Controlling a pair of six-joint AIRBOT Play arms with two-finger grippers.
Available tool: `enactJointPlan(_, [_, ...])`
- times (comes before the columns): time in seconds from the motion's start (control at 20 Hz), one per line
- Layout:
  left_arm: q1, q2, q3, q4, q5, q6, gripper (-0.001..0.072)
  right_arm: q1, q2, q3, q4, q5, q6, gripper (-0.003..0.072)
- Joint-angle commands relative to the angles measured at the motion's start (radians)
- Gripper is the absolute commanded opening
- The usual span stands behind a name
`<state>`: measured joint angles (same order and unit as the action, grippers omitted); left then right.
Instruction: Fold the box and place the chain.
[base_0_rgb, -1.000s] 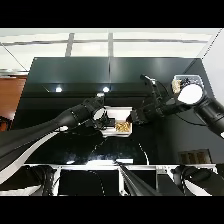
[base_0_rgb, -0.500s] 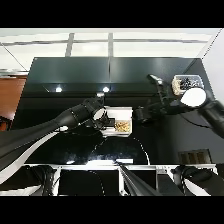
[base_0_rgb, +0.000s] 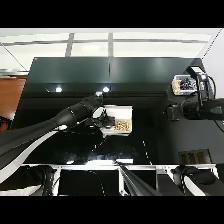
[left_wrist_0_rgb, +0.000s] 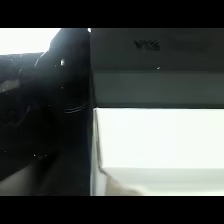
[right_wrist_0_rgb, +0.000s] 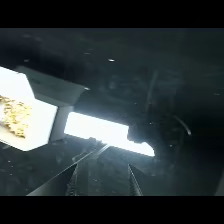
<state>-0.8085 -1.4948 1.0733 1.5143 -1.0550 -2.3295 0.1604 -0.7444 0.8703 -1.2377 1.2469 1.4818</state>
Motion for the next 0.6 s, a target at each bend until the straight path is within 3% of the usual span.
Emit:
enactJointPlan(0.0, [-0.025, 0.037, 0.031, 0.089, -0.016, 0.002, 0.054, -0.011, 0.029, 0.0, -0.031, 0.005, 0.006, 0.0389])
enactJointPlan(0.2, [-0.052, 0.182, 0.042, 0.179, -0.071, 0.196, 0.054, -0.011, 0.029, 0.0, -0.031, 0.006, 0.007, 0.0389])
enactJointPlan(0.35, [-0.015, 0.319, -0.028, 0.382, -0.191, 0.325, 0.054, -0.011, 0.029, 0.0, -0.031, 0.006, 0.007, 0.0389])
enactJointPlan(0.45, [0.106, 0.396, -0.135, 0.429, -0.208, 0.325, 0.054, -0.011, 0.029, 0.0, -0.031, -0.003, 0.008, 0.0389])
enactJointPlan(0.55, [0.279, 0.454, -0.245, 0.274, -0.112, 0.38, 0.054, -0.011, 0.029, 0.0, -0.031, -0.022, 0.038, 0.0389])
